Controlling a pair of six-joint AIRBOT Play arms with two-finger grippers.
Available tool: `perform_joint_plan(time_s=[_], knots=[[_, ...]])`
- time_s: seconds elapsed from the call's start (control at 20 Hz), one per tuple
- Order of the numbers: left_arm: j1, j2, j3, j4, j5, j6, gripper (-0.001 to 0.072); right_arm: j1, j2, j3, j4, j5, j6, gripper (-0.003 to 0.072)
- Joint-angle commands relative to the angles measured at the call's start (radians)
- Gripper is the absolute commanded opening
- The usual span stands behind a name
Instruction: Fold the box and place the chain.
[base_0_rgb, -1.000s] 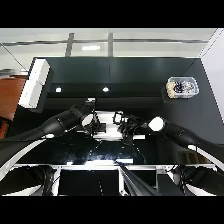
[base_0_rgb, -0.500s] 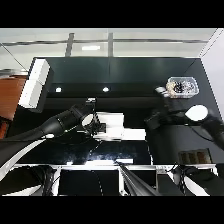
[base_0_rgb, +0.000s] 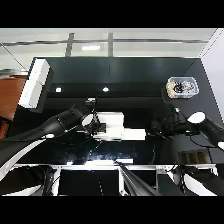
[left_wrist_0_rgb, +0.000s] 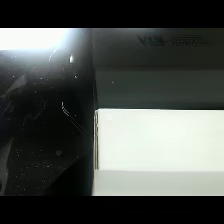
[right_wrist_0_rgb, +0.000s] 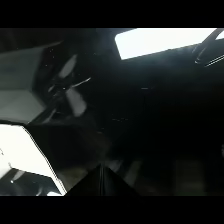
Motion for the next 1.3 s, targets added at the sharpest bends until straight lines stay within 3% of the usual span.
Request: perform_joint_plan(time_s=[0.0, 0.15, 0.25, 0.3, 0.5, 0.6, 0.95, 1.05, 1.2, 1.25], knots=[[0.0, -0.001, 0.0, 0.001, -0.002, 0.0, 0.003, 0.095, -0.098, -0.011, 0.206, -0.07, -0.106, 0.0025], [0.0, -0.001, 0.0, 0.002, 0.002, 0.0, 0.003, 0.141, -0.113, 0.006, 0.267, -0.062, -0.189, 0.0036], [0.0, -0.002, 0.0, 0.001, 0.002, 0.0, 0.003, 0.162, -0.113, 0.04, 0.266, -0.027, -0.204, 0.047], [0.0, -0.002, 0.0, 0.002, 0.001, 0.0, 0.003, 0.172, -0.113, 0.06, 0.267, -0.005, -0.218, 0.0507], [0.0, -0.002, 0.0, 0.002, 0.002, 0.0, 0.003, 0.229, -0.113, 0.146, 0.278, 0.068, -0.222, 0.0514], [0.0, -0.002, 0.0, 0.002, 0.001, 0.0, 0.003, 0.272, -0.113, 0.18, 0.282, 0.067, -0.213, 0.0613], [0.0, -0.002, 0.0, 0.003, 0.002, 0.0, 0.003, 0.392, -0.113, 0.238, 0.24, -0.006, -0.08, 0.0609], [0.0, -0.002, 0.0, 0.006, 0.001, 0.0, 0.0031, 0.439, -0.113, 0.261, 0.174, -0.06, 0.027, 0.0479], [0.0, -0.002, 0.0, 0.006, 0.0, 0.0, 0.0031, 0.531, -0.113, 0.317, -0.012, -0.123, 0.257, 0.0478], [0.0, -0.002, 0.0, 0.006, 0.0, 0.0, 0.0031, 0.559, -0.113, 0.338, -0.099, -0.124, 0.333, 0.0427]])
